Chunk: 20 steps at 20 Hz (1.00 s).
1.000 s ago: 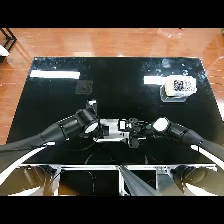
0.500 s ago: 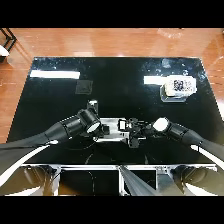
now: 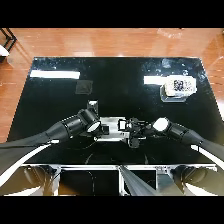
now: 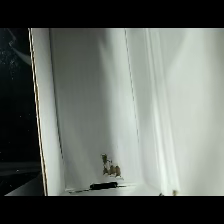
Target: Fold the box and place the chain.
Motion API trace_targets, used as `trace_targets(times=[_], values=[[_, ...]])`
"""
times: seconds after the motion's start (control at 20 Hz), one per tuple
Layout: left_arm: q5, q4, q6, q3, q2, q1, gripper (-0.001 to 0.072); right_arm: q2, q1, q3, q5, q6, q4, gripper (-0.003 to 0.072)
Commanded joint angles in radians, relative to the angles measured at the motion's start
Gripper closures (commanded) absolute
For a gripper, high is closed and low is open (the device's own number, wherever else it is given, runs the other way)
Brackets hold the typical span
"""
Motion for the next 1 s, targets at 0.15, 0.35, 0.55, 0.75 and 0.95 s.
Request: trace_targets(times=[0.15,0.35,0.55,0.75,0.95], values=[[-0.004,-0.003,0.001,0.003,0.0,0.0,0.0625,-0.001,0.001,0.0,0.001,0.0,0.001,0.038],[-0.003,-0.003,0.001,0.003,0.0,0.0,0.0685,-0.001,0.001,0.0,0.001,0.0,0.001,0.038],[-0.007,-0.002,0.009,0.003,0.0,0.0,0.0685,0.002,0.0,0.001,0.001,0.005,0.003,0.0104],[-0.013,0.0,0.032,0.003,0.0,0.0,0.0685,0.055,0.0,0.001,0.029,0.068,-0.134,-0.0023],[-0.021,0.006,0.067,0.003,0.001,0.0,0.0685,0.105,-0.01,0.001,0.04,0.123,-0.353,-0.0022]])
